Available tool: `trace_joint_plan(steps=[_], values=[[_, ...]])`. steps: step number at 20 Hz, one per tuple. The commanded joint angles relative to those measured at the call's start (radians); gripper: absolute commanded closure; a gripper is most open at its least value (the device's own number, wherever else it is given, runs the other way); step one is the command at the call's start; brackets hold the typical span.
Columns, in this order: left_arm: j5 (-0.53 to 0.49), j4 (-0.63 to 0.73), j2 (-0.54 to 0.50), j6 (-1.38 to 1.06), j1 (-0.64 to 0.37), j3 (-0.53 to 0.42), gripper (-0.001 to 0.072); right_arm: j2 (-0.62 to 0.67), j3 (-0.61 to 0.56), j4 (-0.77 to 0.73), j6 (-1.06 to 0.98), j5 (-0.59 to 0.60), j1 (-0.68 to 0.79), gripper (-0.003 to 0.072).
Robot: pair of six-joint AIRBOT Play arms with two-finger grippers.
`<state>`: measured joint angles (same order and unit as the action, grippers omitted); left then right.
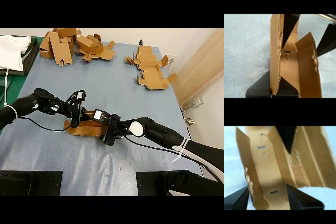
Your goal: Fold the box.
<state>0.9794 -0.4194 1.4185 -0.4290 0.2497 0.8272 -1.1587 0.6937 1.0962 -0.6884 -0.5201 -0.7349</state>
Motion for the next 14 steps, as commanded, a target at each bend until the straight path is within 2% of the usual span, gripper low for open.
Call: trace_joint_plan(steps=[1,9,14], values=[[0.000,0.000,0.001,0.000,0.000,0.000,0.0693,0.001,0.001,-0.001,-0.055,-0.002,0.016,-0.0018],[0.000,0.000,0.001,0.000,0.000,0.000,0.0694,0.001,0.001,-0.006,-0.055,-0.011,0.017,-0.0017],[0.000,0.000,0.001,0.000,0.000,0.000,0.0694,0.021,0.001,0.000,0.055,-0.092,0.019,-0.0017]])
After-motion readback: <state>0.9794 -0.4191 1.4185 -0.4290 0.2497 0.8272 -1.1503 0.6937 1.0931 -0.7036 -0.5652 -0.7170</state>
